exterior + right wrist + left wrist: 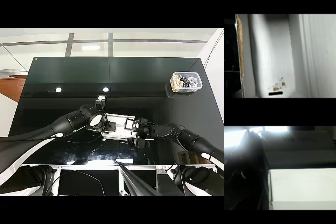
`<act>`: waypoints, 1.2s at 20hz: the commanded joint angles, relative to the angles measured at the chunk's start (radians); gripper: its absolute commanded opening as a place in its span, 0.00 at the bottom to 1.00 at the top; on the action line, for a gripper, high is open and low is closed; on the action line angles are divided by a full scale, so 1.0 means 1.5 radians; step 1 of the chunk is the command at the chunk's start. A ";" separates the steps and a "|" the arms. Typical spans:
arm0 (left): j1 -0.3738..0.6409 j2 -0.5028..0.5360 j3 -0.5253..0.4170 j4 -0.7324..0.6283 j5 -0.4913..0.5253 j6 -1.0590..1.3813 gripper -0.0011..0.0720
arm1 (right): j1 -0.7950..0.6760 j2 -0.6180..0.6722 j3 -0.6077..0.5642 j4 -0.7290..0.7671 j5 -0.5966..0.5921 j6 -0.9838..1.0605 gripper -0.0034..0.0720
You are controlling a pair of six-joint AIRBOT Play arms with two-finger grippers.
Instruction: Fold the box and place the chain.
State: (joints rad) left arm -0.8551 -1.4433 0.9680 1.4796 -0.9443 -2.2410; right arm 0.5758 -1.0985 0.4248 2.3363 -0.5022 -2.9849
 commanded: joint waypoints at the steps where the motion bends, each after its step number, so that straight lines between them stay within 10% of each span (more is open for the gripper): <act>1: 0.000 -0.001 0.000 0.000 0.000 0.000 0.39 | 0.001 0.000 0.000 0.000 0.000 0.000 0.49; 7: 0.000 -0.001 0.000 0.000 0.001 0.000 0.09 | 0.001 0.000 0.000 0.000 0.000 0.000 0.49; 14: 0.000 -0.001 0.000 0.000 0.000 0.000 0.05 | 0.001 0.000 0.000 0.000 0.000 0.000 0.49; 20: 0.001 0.000 0.007 -0.001 -0.002 0.000 0.62 | 0.001 0.000 0.000 0.000 0.000 0.000 0.49; 24: 0.001 0.000 0.007 0.001 -0.008 0.000 0.66 | 0.001 0.000 0.000 0.000 0.000 0.000 0.49</act>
State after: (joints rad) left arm -0.8543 -1.4448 0.9768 1.4792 -0.9524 -2.2398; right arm 0.5758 -1.0981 0.4248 2.3363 -0.5018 -2.9852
